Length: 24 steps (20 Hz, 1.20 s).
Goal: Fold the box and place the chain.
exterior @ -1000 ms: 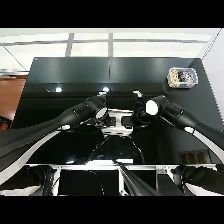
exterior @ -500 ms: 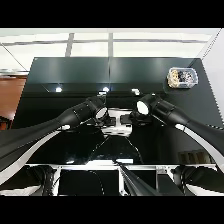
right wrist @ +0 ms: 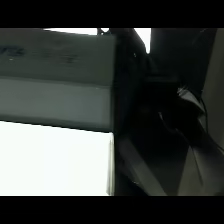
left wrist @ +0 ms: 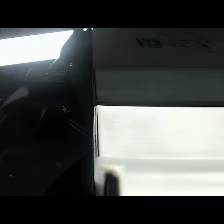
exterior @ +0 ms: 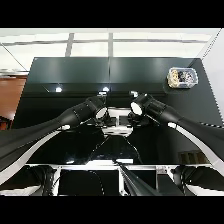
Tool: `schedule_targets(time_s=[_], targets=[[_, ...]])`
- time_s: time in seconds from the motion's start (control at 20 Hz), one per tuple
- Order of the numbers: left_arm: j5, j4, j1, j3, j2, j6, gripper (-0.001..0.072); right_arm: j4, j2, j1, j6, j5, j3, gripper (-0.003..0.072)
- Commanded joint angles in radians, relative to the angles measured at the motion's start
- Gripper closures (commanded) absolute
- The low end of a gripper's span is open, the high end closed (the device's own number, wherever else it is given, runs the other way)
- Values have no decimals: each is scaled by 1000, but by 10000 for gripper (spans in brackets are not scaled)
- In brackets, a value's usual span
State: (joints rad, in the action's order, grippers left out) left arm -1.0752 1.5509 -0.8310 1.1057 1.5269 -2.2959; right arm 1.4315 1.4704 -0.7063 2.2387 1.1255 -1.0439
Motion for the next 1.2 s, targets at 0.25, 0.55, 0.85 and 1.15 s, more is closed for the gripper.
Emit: schedule_targets(time_s=[0.25,0.55,0.85,1.15], targets=[[-3,2,0,0,-1,1,681,-3,3,-1,6,8,-2,636],[-3,2,0,0,-1,1,681,-6,3,-1,6,9,-2,673],[-3,3,0,0,-1,1,681,-6,-2,8,-5,36,-5,309],[-3,4,0,0,-1,1,681,11,-171,26,-190,64,-34,242]])
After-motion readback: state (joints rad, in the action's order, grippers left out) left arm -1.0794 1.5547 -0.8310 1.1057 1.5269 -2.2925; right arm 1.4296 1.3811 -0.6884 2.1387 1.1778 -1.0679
